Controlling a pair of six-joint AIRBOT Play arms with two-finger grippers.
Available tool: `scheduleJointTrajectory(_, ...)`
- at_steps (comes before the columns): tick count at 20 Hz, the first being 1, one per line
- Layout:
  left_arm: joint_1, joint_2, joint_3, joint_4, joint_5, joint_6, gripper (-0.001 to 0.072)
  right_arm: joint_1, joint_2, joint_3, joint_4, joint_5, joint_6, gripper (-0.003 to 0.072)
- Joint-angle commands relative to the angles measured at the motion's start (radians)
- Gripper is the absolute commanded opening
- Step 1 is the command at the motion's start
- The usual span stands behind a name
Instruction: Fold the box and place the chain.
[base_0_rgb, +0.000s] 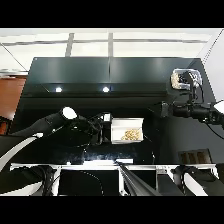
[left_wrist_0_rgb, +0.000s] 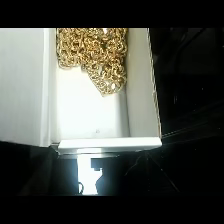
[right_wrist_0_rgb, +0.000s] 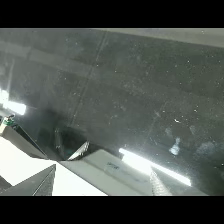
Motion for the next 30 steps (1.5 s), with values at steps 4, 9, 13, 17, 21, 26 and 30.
scheduleJointTrajectory(4,-0.001,-0.001,0.002,-0.005,0.018,-0.015,0.0701,0.003,0.0,0.0,0.0,0.001,0.0,0.07)
scheduleJointTrajectory(9,-0.001,-0.001,0.002,-0.011,0.014,-0.028,0.0702,0.003,0.0,0.0,0.0,0.0,0.0,0.07)
scheduleJointTrajectory(13,-0.001,-0.001,0.002,-0.012,0.007,-0.028,0.0702,0.003,0.0,0.0,-0.001,0.0,0.0,0.0701)
scheduleJointTrajectory(17,-0.012,-0.001,0.002,-0.029,0.015,-0.028,0.0703,0.003,0.0,0.0,-0.017,0.0,0.0,0.07)
scheduleJointTrajectory(21,-0.064,-0.001,0.002,-0.034,0.094,-0.037,0.0702,0.003,0.0,0.0,-0.018,0.0,0.0,0.0701)
scheduleJointTrajectory(26,-0.077,-0.001,0.002,-0.034,0.143,-0.103,0.0661,0.003,0.0,0.0,-0.018,0.0,0.0,0.07)
scheduleJointTrajectory(30,-0.078,-0.001,0.002,-0.028,0.126,-0.095,0.04,0.003,0.0,0.0,-0.018,0.001,0.0,0.07)
